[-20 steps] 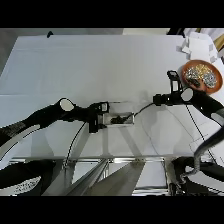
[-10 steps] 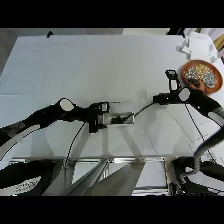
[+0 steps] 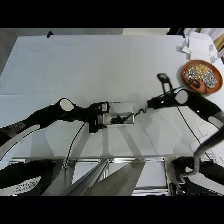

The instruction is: Fold the box and place the chain.

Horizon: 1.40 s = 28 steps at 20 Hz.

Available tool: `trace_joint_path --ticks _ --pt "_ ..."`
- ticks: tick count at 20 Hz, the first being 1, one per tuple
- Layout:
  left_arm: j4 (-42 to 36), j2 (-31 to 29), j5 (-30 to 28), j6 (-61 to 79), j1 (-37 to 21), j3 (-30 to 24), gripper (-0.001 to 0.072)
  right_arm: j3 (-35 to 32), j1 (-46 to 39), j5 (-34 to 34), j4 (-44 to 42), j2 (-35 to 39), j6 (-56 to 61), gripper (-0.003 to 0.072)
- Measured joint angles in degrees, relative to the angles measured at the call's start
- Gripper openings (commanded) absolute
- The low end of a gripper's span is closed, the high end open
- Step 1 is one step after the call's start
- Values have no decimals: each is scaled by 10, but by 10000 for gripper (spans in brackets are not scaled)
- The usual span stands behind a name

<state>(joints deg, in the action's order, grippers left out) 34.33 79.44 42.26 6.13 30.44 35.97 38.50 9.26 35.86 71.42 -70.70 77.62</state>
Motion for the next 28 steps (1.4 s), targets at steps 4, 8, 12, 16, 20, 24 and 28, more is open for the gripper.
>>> trace_joint_path --ticks 4,8,12,16,20,24,28 --pt "0 0 1 0 0 0 9 1 0 26 3 101 -3 17" --pt "-1 0 2 0 1 0 9 0 0 59 -5 215 -11 17" --pt "-2 0 3 0 1 0 9 0 2 95 -35 315 -23 17" --pt "-2 0 5 0 1 0 9 0 24 122 -105 388 -58 17" --pt "-2 0 8 0 1 0 9 0 46 129 -188 434 -99 17" --pt "-2 0 12 0 1 0 9 0 69 134 -282 450 -146 17" --pt "-2 0 13 0 1 0 9 0 91 130 -332 448 -180 17"
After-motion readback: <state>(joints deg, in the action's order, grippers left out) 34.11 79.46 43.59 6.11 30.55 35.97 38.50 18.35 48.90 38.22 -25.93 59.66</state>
